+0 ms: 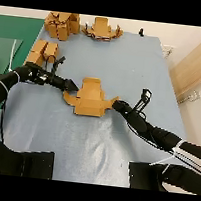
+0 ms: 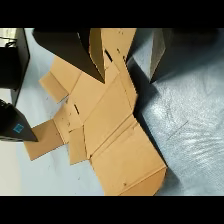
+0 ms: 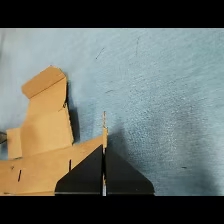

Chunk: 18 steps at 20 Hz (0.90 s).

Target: Fold the box.

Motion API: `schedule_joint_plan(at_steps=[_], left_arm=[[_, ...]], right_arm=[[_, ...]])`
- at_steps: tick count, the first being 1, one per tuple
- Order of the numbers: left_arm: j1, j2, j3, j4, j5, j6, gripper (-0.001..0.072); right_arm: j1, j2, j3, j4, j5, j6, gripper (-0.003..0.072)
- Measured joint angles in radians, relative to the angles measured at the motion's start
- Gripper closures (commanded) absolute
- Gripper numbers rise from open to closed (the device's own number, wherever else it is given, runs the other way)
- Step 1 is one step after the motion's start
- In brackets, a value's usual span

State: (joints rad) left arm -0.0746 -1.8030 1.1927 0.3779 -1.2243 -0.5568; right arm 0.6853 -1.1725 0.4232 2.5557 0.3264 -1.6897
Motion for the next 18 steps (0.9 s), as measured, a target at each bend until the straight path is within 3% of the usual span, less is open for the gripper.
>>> schedule_joint_plan(at_steps=[9,18], left_arm=[[-0.014,-0.068,0.104,-0.061,-0.018,0.035,0.0273],[-0.024,-0.126,0.143,-0.07,-0.045,0.033,0.0273]], right_arm=[[0.019,-0.016,0.021,-0.186,-0.003,0.007,0.0683],[0.024,-0.017,0.026,-0.226,-0.018,0.008,0.0683]])
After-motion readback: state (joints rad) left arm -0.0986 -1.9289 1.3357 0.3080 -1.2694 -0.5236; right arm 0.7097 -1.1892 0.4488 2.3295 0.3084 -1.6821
